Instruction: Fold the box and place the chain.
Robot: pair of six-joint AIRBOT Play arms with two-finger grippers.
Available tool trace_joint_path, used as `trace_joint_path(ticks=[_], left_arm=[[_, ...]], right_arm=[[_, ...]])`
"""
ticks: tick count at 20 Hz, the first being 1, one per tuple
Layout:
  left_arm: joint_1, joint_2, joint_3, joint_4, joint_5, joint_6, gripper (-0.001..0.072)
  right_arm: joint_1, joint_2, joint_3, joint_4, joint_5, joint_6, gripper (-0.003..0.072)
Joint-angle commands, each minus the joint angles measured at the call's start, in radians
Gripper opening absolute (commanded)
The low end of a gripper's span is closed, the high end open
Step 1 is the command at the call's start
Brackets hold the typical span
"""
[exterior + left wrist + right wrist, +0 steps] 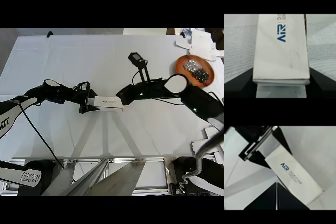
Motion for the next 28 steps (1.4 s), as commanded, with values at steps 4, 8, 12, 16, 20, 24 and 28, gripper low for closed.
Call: trace_joint_path(ticks=[4,8,12,16,20,24,28], left_arm=[[0.0,0.001,0.0,0.0,0.0,0.0,0.0395],[0.0,0.0,0.0,-0.019,0.01,0.0,0.0394],[0.0,0.0,0.0,-0.019,-0.014,0.0,0.0394],[0.0,0.0,0.0,-0.019,-0.012,0.0,0.035],[0.0,0.002,0.0,-0.019,-0.006,-0.021,0.0006],[0.001,0.062,0.0,-0.024,0.001,-0.217,0.0006],[0.002,0.239,0.0,-0.023,0.061,-0.435,0.0006]], right_arm=[[0.0,0.157,0.006,-0.045,-0.024,-0.002,0.0014],[-0.01,0.219,0.006,-0.152,-0.044,0.045,0.0014],[-0.1,0.245,0.006,-0.369,-0.103,0.299,0.0015],[-0.214,0.245,0.006,-0.579,-0.055,0.481,0.0015],[-0.256,0.245,0.006,-0.583,-0.032,0.481,0.0015],[-0.256,0.245,0.006,-0.575,-0.032,0.481,0.0015],[-0.256,0.245,0.006,-0.575,-0.033,0.481,0.0015]])
